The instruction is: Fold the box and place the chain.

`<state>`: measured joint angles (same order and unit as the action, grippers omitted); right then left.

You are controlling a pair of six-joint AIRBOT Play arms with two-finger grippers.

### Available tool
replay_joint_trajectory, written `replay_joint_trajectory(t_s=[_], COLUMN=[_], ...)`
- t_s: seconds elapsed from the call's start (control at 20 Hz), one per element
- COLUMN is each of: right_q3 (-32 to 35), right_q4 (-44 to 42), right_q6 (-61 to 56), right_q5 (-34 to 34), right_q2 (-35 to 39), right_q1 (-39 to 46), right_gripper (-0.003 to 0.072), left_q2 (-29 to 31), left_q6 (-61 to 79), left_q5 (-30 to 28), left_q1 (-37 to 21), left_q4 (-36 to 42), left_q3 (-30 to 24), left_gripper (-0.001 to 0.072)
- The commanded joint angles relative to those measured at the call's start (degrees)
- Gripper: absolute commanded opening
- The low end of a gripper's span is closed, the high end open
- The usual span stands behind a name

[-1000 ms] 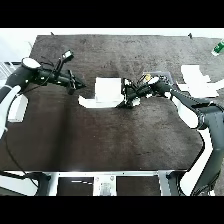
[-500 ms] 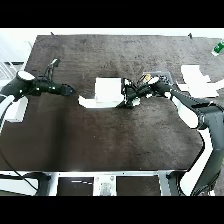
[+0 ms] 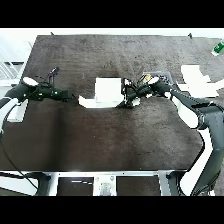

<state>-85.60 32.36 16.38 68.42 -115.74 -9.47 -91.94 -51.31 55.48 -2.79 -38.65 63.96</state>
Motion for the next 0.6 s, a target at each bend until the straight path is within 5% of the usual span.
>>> replay_joint_trajectory(t_s=[0.0,0.55], right_q3=[0.02,0.02], right_q4=[0.0,0.0], right_q6=[-0.02,-0.02], right_q5=[0.02,0.02], right_q2=[0.0,0.0], right_q1=[0.04,0.04], right_gripper=[0.0424,0.0424], left_q2=[-2.43,-7.23], left_q6=[-2.86,-4.13], left_q5=[0.57,-3.74], left_q1=[0.24,7.39], left_q4=[2.58,5.35], left_q3=[-0.11,-0.04], left_gripper=[0.0017,0.0019])
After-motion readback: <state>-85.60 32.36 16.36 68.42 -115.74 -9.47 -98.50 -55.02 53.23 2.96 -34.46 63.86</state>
